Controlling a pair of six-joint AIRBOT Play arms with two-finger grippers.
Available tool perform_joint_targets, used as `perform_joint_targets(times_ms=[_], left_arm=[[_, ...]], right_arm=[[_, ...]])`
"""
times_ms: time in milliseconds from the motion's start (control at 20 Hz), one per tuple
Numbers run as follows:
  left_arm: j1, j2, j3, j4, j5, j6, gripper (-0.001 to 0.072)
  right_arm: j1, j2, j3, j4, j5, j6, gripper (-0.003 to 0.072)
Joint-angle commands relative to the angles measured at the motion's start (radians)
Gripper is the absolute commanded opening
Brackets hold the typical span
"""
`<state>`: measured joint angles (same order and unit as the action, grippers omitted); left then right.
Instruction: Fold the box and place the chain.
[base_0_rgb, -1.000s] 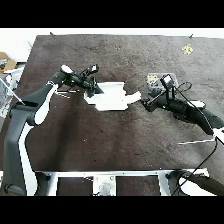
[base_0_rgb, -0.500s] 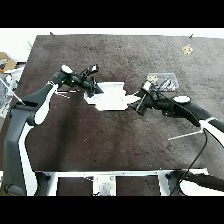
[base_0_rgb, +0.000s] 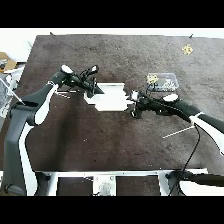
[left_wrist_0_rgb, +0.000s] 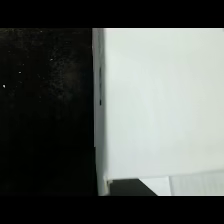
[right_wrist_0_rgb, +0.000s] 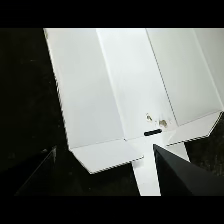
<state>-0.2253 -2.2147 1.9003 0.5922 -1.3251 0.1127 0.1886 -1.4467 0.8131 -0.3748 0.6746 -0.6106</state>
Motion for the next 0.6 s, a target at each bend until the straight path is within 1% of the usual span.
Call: perform_joint_targets(times_ms=[0,200,300,450,550], left_arm=[[-0.001,0.0,0.0,0.0,-0.012,0.001,0.0012],[-0.001,0.0,0.0,-0.002,-0.011,0.001,0.0012],[-0.001,0.0,0.0,-0.007,-0.011,0.0,0.0012],[-0.001,0.0,0.0,-0.041,-0.011,0.0,0.0012],[0.0,0.0,0.0,-0.053,-0.005,0.001,0.0012]], right_arm=[[0.005,-0.026,0.004,-0.023,0.003,-0.008,0.0687],[0.03,-0.065,0.025,-0.049,-0.028,0.0,0.0686],[0.044,-0.093,0.062,-0.075,-0.044,0.016,0.0684],[0.05,-0.139,0.128,-0.126,-0.054,0.095,0.0677],[0.05,-0.162,0.161,-0.13,-0.054,0.096,0.0677]])
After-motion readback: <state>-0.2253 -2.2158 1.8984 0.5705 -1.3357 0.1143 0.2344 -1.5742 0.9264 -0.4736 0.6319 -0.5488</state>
